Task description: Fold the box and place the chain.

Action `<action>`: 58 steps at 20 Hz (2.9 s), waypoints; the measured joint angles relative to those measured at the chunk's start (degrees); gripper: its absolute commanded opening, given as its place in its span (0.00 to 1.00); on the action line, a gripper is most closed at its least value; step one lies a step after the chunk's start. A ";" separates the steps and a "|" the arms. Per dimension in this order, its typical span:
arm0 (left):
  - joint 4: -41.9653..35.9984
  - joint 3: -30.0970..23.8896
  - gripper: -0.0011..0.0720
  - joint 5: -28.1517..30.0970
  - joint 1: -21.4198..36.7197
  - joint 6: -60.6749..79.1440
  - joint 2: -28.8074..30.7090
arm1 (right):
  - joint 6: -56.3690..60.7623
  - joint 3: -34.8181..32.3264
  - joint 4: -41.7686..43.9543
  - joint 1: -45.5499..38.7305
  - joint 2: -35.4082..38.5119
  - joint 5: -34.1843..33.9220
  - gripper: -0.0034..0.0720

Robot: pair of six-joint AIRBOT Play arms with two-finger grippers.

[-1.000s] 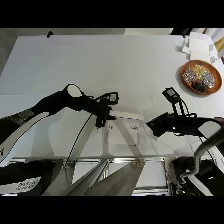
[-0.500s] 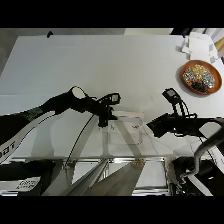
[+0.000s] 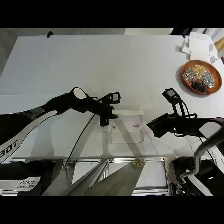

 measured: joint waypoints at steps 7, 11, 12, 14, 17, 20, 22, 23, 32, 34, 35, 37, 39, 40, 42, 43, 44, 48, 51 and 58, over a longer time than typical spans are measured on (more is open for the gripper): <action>0.11 0.00 0.03 0.66 0.00 -0.24 0.00 | -0.02 0.00 -0.90 0.00 0.00 0.00 0.53; 0.15 0.00 0.03 0.68 0.00 -0.24 0.00 | -0.02 0.00 -1.18 0.00 0.00 0.00 0.53; 0.15 0.00 0.03 0.66 0.00 -0.24 0.00 | -0.02 0.00 -1.22 0.00 0.00 0.00 0.53; 0.17 0.00 0.03 0.57 0.00 -0.24 0.00 | -0.02 0.00 -1.29 0.00 0.00 0.02 0.53; 0.17 0.00 0.03 0.46 -0.02 -0.26 0.00 | -0.02 0.00 -1.29 0.00 0.00 0.04 0.52; 0.17 0.00 0.03 0.39 -0.02 -0.26 0.00 | -0.26 0.00 -1.25 0.00 0.00 0.44 0.10; 0.20 0.00 0.03 0.35 -0.02 -0.26 0.00 | -1.60 0.00 -0.50 0.00 0.00 1.05 0.06; 0.20 0.00 0.03 0.35 -0.02 -0.26 0.00 | -3.39 0.00 0.61 0.00 0.00 1.29 0.06; 0.20 0.02 0.03 0.28 -0.02 -0.26 0.00 | -35.76 0.02 13.97 0.00 0.00 6.10 0.06; 0.20 0.02 0.03 0.28 -0.02 -0.26 0.00 | -38.36 0.02 11.50 0.00 0.00 7.76 0.06; 0.20 0.00 0.03 0.28 -0.02 -0.26 0.00 | -39.15 0.02 10.69 0.00 0.00 8.41 0.06; 0.20 0.02 0.03 0.28 -0.02 -0.26 0.00 | -40.35 0.02 9.64 0.00 0.00 9.60 0.06; 0.20 0.02 0.03 0.28 -0.02 -0.26 0.00 | -40.98 0.02 8.98 0.00 0.00 10.80 0.06; 0.20 0.02 0.03 0.28 -0.02 -0.26 0.00 | -41.27 0.02 8.72 0.00 0.00 11.34 0.06; 0.20 0.00 0.03 0.28 -0.02 -0.26 0.00 | -41.53 0.02 8.46 0.00 0.00 11.58 0.08; 0.20 0.02 0.03 0.28 -0.04 -0.26 0.00 | -41.66 0.02 8.44 0.00 0.00 11.50 0.17; 0.20 0.02 0.03 0.28 -0.04 -0.26 0.00 | -41.97 0.02 8.44 0.00 0.00 11.04 0.19; 0.20 0.02 0.03 0.28 -0.04 -0.26 0.00 | -48.48 0.02 8.44 0.00 -0.66 8.74 0.37; 0.20 0.02 0.03 0.28 -0.04 -0.26 0.00 | -56.06 -0.09 8.22 0.00 -2.36 8.35 0.45; 0.20 0.02 0.03 0.26 -0.04 -0.26 0.00 | -65.51 -6.54 6.62 3.30 -5.33 -1.44 0.93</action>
